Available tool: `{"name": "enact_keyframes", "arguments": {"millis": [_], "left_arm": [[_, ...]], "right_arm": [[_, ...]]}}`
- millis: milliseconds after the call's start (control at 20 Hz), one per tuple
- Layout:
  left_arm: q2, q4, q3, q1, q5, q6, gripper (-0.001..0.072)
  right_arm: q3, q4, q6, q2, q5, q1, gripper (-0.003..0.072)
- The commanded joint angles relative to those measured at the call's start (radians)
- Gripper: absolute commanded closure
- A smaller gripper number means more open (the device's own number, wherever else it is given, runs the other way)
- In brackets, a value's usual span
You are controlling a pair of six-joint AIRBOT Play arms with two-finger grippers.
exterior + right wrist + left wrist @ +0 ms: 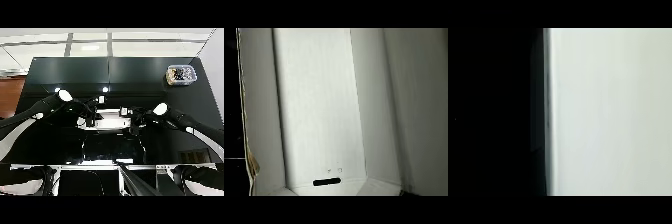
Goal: Fold the box and place the chain.
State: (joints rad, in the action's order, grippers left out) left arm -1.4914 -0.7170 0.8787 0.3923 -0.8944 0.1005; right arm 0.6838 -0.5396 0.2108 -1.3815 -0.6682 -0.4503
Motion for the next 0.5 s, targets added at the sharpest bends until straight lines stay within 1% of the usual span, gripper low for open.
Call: {"name": "enact_keyframes", "arguments": {"millis": [0,450], "left_arm": [[0.000,0.000,0.000,0.000,0.000,0.000,0.0684],[0.000,0.000,0.000,0.000,0.000,0.000,0.0684]], "right_arm": [[0.001,-0.005,-0.007,-0.001,0.011,0.000,-0.0016],[0.013,-0.019,-0.032,-0.011,0.010,0.000,-0.0016]]}}
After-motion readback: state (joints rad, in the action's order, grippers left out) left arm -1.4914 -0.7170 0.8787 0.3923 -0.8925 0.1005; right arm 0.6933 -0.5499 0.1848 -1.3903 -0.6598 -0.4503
